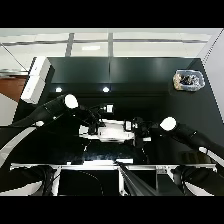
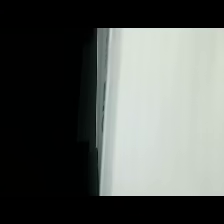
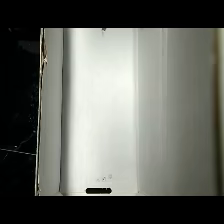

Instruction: Fold the box and place the chain.

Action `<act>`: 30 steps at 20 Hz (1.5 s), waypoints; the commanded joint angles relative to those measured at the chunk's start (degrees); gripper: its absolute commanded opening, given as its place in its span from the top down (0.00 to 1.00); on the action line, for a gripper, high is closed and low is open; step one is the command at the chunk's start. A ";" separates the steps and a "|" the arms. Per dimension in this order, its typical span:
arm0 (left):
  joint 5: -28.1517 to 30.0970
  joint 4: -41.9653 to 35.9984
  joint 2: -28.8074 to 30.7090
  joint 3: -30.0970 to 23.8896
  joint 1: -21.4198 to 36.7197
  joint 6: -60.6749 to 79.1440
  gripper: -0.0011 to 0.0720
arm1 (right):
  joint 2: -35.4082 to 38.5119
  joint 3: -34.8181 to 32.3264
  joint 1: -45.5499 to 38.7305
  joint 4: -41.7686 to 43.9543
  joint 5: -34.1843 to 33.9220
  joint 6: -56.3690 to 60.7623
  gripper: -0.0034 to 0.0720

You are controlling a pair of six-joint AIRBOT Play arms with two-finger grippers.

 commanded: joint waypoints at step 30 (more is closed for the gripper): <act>0.11 -0.04 0.00 0.00 0.07 -0.04 0.94 | -2.47 -0.22 -2.71 0.22 -0.22 -2.08 0.24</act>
